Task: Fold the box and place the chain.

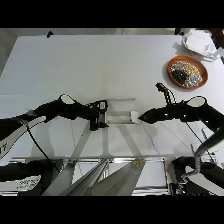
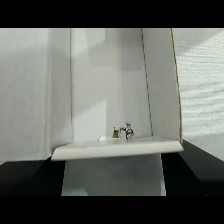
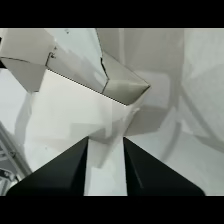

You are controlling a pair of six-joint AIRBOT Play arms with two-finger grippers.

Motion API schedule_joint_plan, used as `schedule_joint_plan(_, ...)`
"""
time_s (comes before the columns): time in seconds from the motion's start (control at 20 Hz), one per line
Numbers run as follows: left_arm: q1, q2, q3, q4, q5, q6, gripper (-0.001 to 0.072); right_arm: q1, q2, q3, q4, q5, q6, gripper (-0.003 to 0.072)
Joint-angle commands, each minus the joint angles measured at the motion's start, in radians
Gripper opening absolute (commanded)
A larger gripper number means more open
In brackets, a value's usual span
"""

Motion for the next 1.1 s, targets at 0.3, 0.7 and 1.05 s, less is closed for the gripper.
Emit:
schedule_joint_plan(0.3, 0.000, 0.001, 0.000, 0.000, 0.000, 0.000, 0.0336, 0.116, -0.009, 0.001, -0.008, -0.135, 0.036, 0.0422)
schedule_joint_plan(0.7, 0.000, 0.001, 0.000, 0.000, 0.000, 0.000, 0.0336, 0.280, -0.011, 0.177, -0.367, -0.201, 0.505, 0.0482)
schedule_joint_plan(1.05, 0.000, 0.001, 0.000, 0.000, 0.000, 0.000, 0.0336, 0.403, -0.027, 0.220, -0.513, -0.203, 0.787, 0.0460)
